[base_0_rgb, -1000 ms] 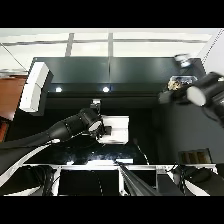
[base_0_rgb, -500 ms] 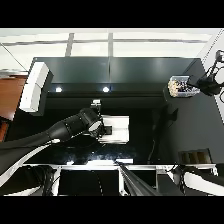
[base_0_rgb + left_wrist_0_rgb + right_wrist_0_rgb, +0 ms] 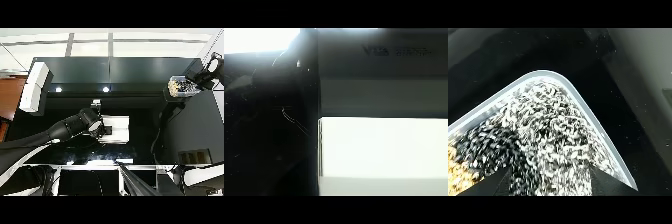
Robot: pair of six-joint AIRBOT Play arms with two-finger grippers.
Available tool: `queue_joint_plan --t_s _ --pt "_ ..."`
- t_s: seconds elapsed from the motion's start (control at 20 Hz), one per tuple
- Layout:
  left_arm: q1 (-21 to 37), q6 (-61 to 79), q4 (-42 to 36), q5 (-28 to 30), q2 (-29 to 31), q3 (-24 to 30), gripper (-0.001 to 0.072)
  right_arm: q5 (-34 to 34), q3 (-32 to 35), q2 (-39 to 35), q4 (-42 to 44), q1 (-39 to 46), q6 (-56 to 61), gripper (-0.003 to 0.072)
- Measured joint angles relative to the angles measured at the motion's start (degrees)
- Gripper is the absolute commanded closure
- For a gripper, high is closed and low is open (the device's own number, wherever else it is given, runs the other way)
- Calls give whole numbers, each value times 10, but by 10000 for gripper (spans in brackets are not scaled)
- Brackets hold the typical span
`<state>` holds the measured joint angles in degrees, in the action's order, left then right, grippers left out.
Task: Fold the box and place the chain.
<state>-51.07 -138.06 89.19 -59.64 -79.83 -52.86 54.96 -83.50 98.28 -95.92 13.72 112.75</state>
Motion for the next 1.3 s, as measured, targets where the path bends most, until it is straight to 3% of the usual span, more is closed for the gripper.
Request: queue_joint_plan --t_s 0.6,0.65,0.7,0.75,0.8,0.85,0.95,1.3 --pt "0 0 -11 0 0 0 675 4 -25 38 11 12 83 146" --pt "0 0 -12 0 0 0 676 5 -25 38 14 14 88 177" --pt "0 0 -12 0 0 0 676 6 -26 39 15 16 91 317" --pt "0 0 -12 0 0 0 676 8 -26 39 17 17 95 383" --pt "0 0 -13 0 0 0 676 9 -26 39 20 19 97 573" --pt "0 0 -14 0 0 0 676 6 -26 39 22 19 100 617" --pt "0 0 -14 0 0 0 676 6 -26 39 25 19 98 652" --pt "0 0 -14 5 0 0 676 35 -29 4 30 20 20 656"
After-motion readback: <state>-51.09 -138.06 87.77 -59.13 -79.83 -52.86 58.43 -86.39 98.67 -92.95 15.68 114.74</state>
